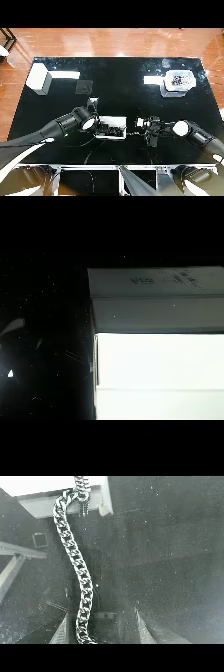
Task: Fold the box and place the chain.
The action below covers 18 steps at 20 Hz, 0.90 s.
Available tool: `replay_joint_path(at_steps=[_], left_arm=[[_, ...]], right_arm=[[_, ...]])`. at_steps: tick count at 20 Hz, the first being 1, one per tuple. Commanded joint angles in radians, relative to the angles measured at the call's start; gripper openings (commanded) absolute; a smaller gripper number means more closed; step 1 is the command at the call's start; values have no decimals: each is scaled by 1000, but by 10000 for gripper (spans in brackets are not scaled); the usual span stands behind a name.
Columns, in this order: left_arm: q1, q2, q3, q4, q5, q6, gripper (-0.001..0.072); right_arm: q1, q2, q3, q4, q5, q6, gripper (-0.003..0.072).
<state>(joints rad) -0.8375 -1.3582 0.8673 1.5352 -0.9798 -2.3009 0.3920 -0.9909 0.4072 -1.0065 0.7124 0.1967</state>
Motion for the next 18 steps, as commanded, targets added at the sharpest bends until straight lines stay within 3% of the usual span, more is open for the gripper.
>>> replay_joint_path(at_steps=[1, 12, 13, 14, 15, 16, 18], left_arm=[[0, 0, 0, 0, 0, 0, 23], [0, 0, 0, 0, -1, 0, 23], [0, 0, 0, 0, -1, 0, 23], [0, 0, 0, 0, -1, 0, 23], [0, 0, 0, 0, -1, 0, 23], [0, 0, 0, 0, -1, 0, 23], [0, 0, 0, 0, -1, 0, 23]], right_arm=[[1, -1, 0, 0, -3, 0, 474], [1, -11, 0, 0, -3, 0, 463], [1, -11, 0, 0, 3, 0, 229], [1, -11, 0, 0, 14, 0, 79], [1, -11, 0, 0, 22, 0, 77], [1, -11, 0, 0, 27, 0, 26], [1, -11, 0, 1, 28, 2, 22]])
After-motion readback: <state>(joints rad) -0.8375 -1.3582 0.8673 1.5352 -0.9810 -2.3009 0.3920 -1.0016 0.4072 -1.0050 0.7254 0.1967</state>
